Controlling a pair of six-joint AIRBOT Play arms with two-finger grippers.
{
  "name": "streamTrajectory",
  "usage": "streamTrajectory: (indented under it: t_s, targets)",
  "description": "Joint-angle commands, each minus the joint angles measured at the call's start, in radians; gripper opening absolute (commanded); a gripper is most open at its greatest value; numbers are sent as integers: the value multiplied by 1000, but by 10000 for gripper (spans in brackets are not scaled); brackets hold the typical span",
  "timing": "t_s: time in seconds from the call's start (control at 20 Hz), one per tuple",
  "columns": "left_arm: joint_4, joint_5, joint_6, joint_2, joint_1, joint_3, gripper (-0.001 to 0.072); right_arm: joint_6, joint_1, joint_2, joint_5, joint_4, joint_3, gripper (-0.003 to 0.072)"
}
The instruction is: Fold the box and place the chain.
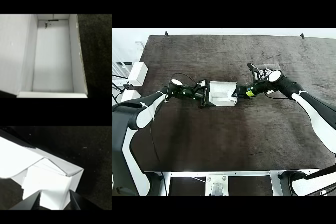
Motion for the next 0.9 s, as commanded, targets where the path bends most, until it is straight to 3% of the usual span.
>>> streamTrajectory:
  t_s: [0.0,0.65,0.85]
  targets:
    - [0,0,0,0,0,0,349,64,26,-3,-3,-68,24,451]
    - [0,0,0,0,0,0,349,199,88,-71,3,-190,90,453]
    - [0,0,0,0,0,0,349,363,123,-125,75,-375,171,453]
